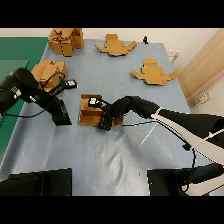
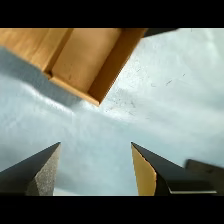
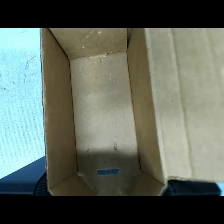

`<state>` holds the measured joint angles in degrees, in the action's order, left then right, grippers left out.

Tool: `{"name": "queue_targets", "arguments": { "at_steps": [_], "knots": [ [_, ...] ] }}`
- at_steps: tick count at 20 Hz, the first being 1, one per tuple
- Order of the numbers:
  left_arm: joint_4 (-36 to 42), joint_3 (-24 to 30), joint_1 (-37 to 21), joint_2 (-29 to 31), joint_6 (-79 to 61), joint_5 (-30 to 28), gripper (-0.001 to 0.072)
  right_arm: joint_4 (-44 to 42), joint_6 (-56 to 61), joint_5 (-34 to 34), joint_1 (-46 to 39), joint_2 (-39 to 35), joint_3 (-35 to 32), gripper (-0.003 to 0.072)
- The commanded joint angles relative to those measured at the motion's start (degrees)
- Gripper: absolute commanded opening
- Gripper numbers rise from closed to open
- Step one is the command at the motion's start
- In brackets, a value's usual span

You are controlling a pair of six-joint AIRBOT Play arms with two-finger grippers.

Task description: Fold the box.

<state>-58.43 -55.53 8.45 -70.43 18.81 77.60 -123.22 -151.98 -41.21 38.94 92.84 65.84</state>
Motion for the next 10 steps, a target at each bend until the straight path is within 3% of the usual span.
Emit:
{"name": "queue_targets", "arguments": {
  "at_steps": [1,5,10],
  "knots": [
    [8.46,7.19,-1.84,-2.54,-24.94,-10.71,0.0697,0.00,0.00,0.04,-0.02,0.00,0.04,0.0700],
    [19.34,7.41,-1.75,-8.66,-39.80,-14.23,0.0697,0.00,0.00,0.02,0.00,0.00,0.04,0.0700],
    [19.74,5.07,-1.77,-11.63,-42.32,-15.04,0.0696,0.00,0.00,-0.02,0.00,0.00,0.04,0.0700]
  ]
}}
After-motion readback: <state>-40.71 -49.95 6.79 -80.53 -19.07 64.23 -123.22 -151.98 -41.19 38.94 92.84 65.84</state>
